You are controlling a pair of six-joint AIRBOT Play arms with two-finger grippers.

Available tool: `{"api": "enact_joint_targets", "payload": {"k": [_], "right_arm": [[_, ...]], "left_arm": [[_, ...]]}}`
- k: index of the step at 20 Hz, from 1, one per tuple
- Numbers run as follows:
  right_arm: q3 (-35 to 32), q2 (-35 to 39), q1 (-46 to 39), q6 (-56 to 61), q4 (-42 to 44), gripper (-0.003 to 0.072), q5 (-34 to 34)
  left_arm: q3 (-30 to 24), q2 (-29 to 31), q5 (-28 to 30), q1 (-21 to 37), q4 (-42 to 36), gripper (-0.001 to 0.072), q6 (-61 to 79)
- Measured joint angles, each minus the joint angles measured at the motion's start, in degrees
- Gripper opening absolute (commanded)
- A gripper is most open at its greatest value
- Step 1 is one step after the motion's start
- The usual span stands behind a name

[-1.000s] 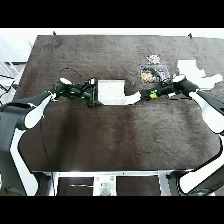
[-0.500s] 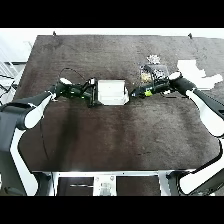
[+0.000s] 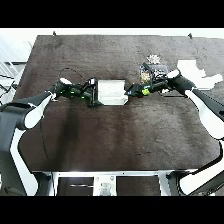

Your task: Fold the box and place the chain.

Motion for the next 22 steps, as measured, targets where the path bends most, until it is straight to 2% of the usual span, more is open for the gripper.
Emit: {"api": "enact_joint_targets", "payload": {"k": [1,11,22], "right_arm": [[0.0,0.0,0.39,0.55,0.09,0.0522,-0.09],[0.9,0.0,3.72,5.51,-1.33,0.0522,-2.54],[6.58,-0.37,9.07,18.49,-18.86,0.0521,-3.15]], "left_arm": [[0.0,0.0,0.0,0.0,0.0,0.0336,0.0],[0.0,0.0,0.24,0.0,0.0,0.0336,0.0],[0.0,0.0,0.35,0.0,0.0,0.0336,0.0]]}}
